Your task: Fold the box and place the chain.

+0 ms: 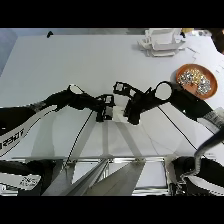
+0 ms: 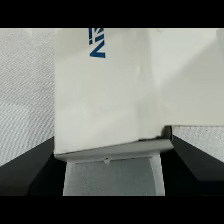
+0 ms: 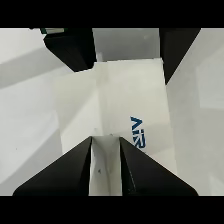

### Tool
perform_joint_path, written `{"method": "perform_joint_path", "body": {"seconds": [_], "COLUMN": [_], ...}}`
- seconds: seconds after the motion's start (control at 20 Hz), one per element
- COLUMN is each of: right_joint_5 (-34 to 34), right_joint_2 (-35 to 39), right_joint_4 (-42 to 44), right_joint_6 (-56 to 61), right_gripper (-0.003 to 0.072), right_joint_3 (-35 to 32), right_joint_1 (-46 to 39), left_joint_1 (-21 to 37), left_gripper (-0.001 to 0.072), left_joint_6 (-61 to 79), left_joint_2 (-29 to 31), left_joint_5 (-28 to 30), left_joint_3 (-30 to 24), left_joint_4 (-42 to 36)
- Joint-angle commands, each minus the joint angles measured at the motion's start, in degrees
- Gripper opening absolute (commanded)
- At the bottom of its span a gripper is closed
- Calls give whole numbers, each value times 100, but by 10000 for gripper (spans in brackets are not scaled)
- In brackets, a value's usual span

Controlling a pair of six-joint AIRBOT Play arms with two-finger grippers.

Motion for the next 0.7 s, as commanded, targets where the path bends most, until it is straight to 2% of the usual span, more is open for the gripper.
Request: {"method": "perform_joint_path", "body": {"seconds": [0.0,0.3,0.45,0.5,0.65], "right_joint_5": [17,-221,-221,-221,-247], "right_joint_2": [-2,-2,11,28,125], "right_joint_4": [-474,-623,-623,-623,-625], "right_joint_6": [-98,-76,-74,-74,-76], "right_gripper": [264,261,213,172,154], "right_joint_3": [7,7,7,7,7], "right_joint_1": [35,35,35,35,35], "left_joint_1": [4,4,4,7,4], "left_gripper": [81,81,81,81,81], "left_joint_6": [2,2,2,2,2], "left_joint_2": [-2,-2,-2,-2,-2], "left_joint_5": [2,2,2,2,2], "left_joint_3": [-2,-2,-2,-2,-2], "left_joint_4": [0,0,0,0,0]}}
